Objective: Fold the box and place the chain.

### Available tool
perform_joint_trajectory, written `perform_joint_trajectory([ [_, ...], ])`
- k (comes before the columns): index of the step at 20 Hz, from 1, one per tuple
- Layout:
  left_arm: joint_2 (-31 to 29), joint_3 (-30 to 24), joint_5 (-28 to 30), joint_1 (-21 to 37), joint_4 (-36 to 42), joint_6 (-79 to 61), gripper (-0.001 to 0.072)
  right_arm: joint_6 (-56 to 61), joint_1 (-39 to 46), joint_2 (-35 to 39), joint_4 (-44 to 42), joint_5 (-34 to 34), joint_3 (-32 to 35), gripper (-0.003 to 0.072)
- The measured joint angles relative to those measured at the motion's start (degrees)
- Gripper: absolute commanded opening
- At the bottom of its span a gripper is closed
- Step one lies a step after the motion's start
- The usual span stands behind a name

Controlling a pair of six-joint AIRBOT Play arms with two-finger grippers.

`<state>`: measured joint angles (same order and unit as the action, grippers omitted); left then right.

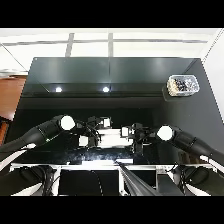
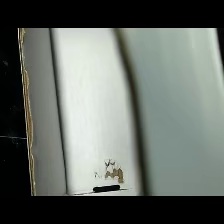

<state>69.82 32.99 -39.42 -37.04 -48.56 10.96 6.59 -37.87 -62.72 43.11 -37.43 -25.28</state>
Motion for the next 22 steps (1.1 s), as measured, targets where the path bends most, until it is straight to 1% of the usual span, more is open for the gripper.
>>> perform_joint_trajectory([
  [5,0.0,0.0,0.0,0.0,0.0,0.0,0.0028,-0.1,1.3,-0.1,-2.0,-2.8,0.0,0.0706],
  [13,0.0,0.0,-0.1,0.0,0.0,0.0,0.0028,-1.5,2.4,-0.1,-4.6,-3.6,1.6,0.0706],
  [22,0.3,0.0,0.0,0.0,0.0,0.0,0.0029,-4.5,2.5,-0.1,-5.0,-1.5,1.9,0.0705],
])
